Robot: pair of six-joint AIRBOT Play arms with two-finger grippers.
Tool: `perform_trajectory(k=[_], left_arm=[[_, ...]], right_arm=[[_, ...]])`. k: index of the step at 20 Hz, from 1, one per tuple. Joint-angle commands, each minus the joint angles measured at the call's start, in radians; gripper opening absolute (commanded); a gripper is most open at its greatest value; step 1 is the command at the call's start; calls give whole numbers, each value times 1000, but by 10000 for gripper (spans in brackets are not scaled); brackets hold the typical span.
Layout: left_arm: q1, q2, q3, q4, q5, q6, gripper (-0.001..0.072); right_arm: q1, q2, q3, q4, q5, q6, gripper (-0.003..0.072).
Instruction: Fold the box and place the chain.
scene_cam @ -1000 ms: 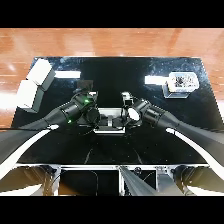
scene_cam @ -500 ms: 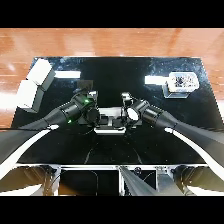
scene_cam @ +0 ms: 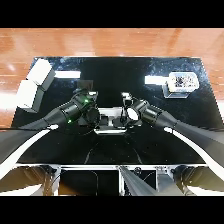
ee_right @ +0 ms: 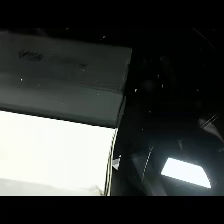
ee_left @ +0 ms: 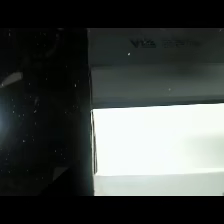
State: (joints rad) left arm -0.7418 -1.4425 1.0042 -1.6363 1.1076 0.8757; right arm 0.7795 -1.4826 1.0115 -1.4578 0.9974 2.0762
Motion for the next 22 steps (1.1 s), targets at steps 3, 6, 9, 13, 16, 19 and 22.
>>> perform_trajectory(k=[3,6,9,13,16,19,22], left_arm=[[0,-1,0,4,-9,6,15],[0,-1,0,4,-9,6,15],[0,-1,0,4,-9,6,15],[0,-1,0,4,-9,6,15],[0,-1,0,4,-9,6,15],[0,-1,0,4,-9,6,15],[0,-1,0,4,-8,6,15]], right_arm=[[0,0,0,9,2,-23,27],[0,0,2,21,4,-14,47],[-1,1,33,17,45,-11,612],[-8,1,84,0,96,-11,613],[-18,-3,84,-2,95,-6,599],[-19,-20,84,-9,92,-3,539],[-19,-47,84,0,100,-4,537]])
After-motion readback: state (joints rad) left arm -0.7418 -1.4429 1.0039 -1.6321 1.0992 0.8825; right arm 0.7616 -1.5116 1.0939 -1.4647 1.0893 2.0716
